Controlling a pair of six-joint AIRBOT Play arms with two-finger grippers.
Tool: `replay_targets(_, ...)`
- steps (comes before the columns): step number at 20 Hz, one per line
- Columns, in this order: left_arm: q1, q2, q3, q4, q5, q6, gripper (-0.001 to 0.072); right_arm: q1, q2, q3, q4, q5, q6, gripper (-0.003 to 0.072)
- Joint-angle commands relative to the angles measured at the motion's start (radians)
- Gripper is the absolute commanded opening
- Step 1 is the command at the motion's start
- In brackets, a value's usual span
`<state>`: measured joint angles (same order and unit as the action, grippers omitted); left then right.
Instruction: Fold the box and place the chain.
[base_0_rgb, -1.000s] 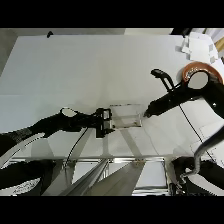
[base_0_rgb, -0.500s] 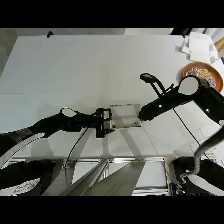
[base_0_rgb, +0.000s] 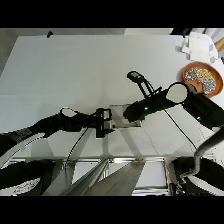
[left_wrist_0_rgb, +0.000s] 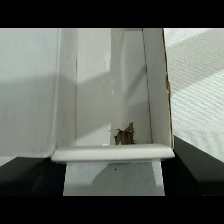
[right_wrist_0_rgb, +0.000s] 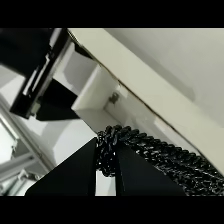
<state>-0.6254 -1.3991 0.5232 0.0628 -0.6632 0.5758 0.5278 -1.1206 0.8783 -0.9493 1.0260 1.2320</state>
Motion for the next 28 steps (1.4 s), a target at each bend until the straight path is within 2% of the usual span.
replay_targets(1, 0.0, 0.0, 0.0, 0.0, 0.0, 0.0, 0.0069, 0.05, -0.002, 0.0, -0.014, -0.102, 0.024, 0.0013)
replay_targets(8, 0.0, 0.0, 0.0, 0.0, 0.0, 0.0, 0.0069, 0.052, -0.012, -0.004, -0.053, -0.076, 0.077, 0.0018)
replay_targets(10, 0.0, 0.0, 0.0, 0.0, 0.0, 0.0, 0.0069, 0.056, -0.012, -0.017, -0.052, -0.068, 0.08, 0.0117)
replay_targets(15, 0.0, 0.0, 0.0, 0.0, 0.0, 0.0, 0.0069, 0.101, -0.012, -0.064, -0.059, -0.136, 0.101, 0.0115)
replay_targets(18, 0.0, 0.0, 0.0, 0.0, 0.001, 0.0, 0.0069, 0.131, -0.012, -0.075, -0.182, -0.175, 0.227, 0.0115)
replay_targets(21, 0.0, 0.0, 0.0, 0.0, 0.0, 0.0, 0.0069, 0.14, -0.013, -0.075, -0.25, -0.178, 0.32, 0.0115)
replay_targets(26, 0.0, 0.0, 0.0, 0.0, 0.0, 0.0, 0.0069, 0.158, -0.047, -0.075, -0.254, -0.178, 0.369, 0.0119)
replay_targets(28, 0.0, 0.0, 0.0, 0.0, 0.0, 0.0, 0.0069, 0.187, -0.075, -0.074, -0.254, -0.182, 0.369, 0.0178)
